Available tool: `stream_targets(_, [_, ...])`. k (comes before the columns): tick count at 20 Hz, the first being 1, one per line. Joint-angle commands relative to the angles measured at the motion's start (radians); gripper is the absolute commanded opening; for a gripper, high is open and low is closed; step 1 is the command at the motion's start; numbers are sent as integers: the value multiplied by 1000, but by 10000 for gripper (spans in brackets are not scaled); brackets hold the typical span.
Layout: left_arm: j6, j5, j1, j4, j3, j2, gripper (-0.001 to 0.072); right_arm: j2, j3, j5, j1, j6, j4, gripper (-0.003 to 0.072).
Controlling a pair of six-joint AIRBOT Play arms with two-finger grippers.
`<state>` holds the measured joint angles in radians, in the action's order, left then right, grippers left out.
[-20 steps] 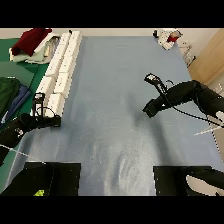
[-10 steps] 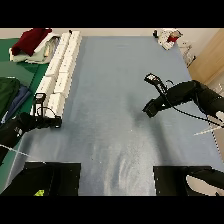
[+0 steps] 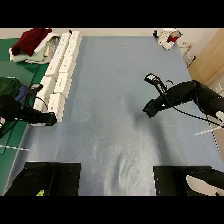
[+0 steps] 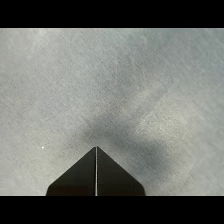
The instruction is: Fold the box.
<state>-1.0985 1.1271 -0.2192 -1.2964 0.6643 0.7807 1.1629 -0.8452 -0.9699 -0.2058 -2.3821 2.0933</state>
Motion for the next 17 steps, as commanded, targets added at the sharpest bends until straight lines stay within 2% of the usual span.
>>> stream_targets(1, [-102, 320, 0, -4, 160, -9, 213, 0, -1, 0, 0, 0, 0, 7])
stream_targets(2, [-108, 360, 0, 4, 208, -9, 9, 0, -1, 0, 0, 0, 0, 7])
stream_targets(4, [-108, 384, 6, 56, 287, -9, 14, 0, -1, 0, 0, 0, 0, 7])
stream_targets(7, [-107, 311, 75, 179, 351, 11, 14, 0, -1, 0, 0, 0, 0, 7])
stream_targets(11, [-139, 213, 274, 220, 351, 137, 14, 0, -1, 0, 0, 0, 0, 7])
stream_targets(13, [-141, 116, 365, 220, 351, 207, 15, 0, -1, 0, 0, 0, 0, 7])
stream_targets(15, [-140, 51, 428, 220, 351, 254, 14, 0, -1, 0, 0, 0, 1, 7])
stream_targets(17, [-140, 27, 462, 220, 351, 282, 15, 0, -1, 0, 0, 0, 0, 7])
